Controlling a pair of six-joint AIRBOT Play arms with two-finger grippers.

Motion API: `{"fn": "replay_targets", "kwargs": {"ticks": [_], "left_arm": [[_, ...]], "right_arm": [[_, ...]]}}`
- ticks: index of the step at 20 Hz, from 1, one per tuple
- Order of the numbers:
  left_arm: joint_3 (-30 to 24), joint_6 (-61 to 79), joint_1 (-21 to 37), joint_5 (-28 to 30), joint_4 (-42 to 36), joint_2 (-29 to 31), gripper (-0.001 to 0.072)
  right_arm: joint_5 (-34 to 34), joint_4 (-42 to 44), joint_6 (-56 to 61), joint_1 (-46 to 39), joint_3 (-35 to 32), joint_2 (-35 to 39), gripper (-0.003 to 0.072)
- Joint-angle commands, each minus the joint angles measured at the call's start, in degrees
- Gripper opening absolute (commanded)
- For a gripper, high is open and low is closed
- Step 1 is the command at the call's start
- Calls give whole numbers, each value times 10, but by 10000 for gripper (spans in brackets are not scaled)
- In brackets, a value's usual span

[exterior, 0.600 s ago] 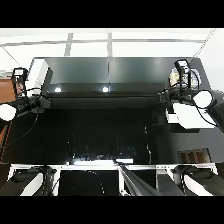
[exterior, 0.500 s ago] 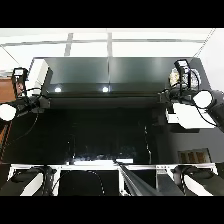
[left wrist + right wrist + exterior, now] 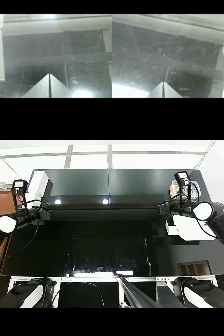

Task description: Fold the box and place the chain.

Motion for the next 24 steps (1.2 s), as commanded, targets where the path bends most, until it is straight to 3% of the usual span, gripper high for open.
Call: {"fn": "replay_targets", "kwargs": {"ticks": [1, 4, 10, 11, 12, 13, 14, 15, 20, 22, 24], "left_arm": [[0, 0, 0, 0, 0, 0, 29], [0, -2, 0, 0, -17, 0, 29], [0, -2, -1, 33, -72, 0, 29], [0, -2, -1, 37, -87, 0, 29], [0, -2, -1, 45, -90, 0, 31], [0, -2, -1, 50, -92, 0, 96], [0, -2, -1, 48, -98, 0, 425], [0, -2, -1, 47, -99, 0, 700], [0, 0, 0, 18, -94, 0, 705], [0, 0, 0, 2, -94, 0, 704], [0, 0, -1, -24, -94, 0, 704]], "right_arm": [[0, 0, 0, 1, 0, 0, 12], [-29, 18, 0, 1, 0, 0, 12], [-255, 156, 0, 1, 0, 0, 13], [-279, 158, 0, 0, 0, 0, 109], [-289, 152, 0, -3, 0, 0, 593], [-284, 137, -1, -12, 0, 0, 720], [-252, 120, -1, -29, 3, 0, 720], [-202, 90, 1, -60, 10, 0, 720], [12, -138, 177, -384, 94, -42, 720], [124, -108, 169, -523, 147, -96, 720], [254, -44, 52, -593, 212, -174, 720]]}}
